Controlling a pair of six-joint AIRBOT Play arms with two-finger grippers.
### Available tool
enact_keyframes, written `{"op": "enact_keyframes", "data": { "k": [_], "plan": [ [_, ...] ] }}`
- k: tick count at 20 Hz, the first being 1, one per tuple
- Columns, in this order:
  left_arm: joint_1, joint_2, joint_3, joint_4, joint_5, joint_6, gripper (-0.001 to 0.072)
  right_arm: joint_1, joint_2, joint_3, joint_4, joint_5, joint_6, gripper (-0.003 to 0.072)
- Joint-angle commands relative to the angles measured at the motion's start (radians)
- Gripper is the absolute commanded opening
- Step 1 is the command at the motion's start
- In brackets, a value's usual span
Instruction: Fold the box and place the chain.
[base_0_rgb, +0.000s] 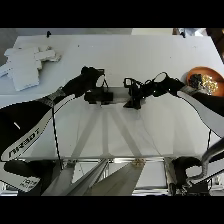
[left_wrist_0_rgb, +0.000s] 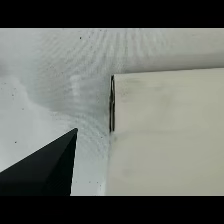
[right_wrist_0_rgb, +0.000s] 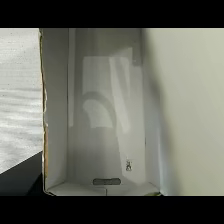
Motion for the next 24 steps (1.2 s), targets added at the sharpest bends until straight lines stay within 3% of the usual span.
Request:
{"op": "enact_keyframes", "data": {
  "k": [1, 7, 11, 13, 17, 22, 24],
  "plan": [
    [0.007, 0.025, 0.001, 0.0, 0.001, 0.039, 0.053, 0.0, 0.0, 0.0, 0.001, 0.0, 0.0, 0.0398],
    [0.126, 0.148, 0.001, -0.207, -0.001, 0.365, 0.053, 0.001, 0.0, 0.0, 0.001, 0.0, 0.0, 0.0398],
    [0.212, 0.227, -0.008, -0.325, -0.012, 0.78, 0.0509, 0.001, 0.0, 0.0, 0.001, 0.0, 0.0, 0.0398],
    [0.261, 0.251, -0.058, -0.419, 0.008, 1.021, 0.0509, 0.001, 0.0, 0.0, 0.001, 0.0, 0.0, 0.0398],
    [0.384, 0.253, -0.235, -0.771, 0.008, 1.561, 0.0514, 0.001, 0.0, 0.0, 0.001, 0.0, 0.0, 0.0398],
    [0.478, 0.247, -0.344, -0.804, 0.01, 2.306, 0.0529, 0.001, 0.0, 0.0, 0.001, 0.0, 0.0, 0.0398],
    [0.488, 0.226, -0.345, -0.808, 0.043, 2.417, 0.0612, 0.001, 0.0, 0.0, 0.001, 0.0, 0.0, 0.0398]
  ]
}}
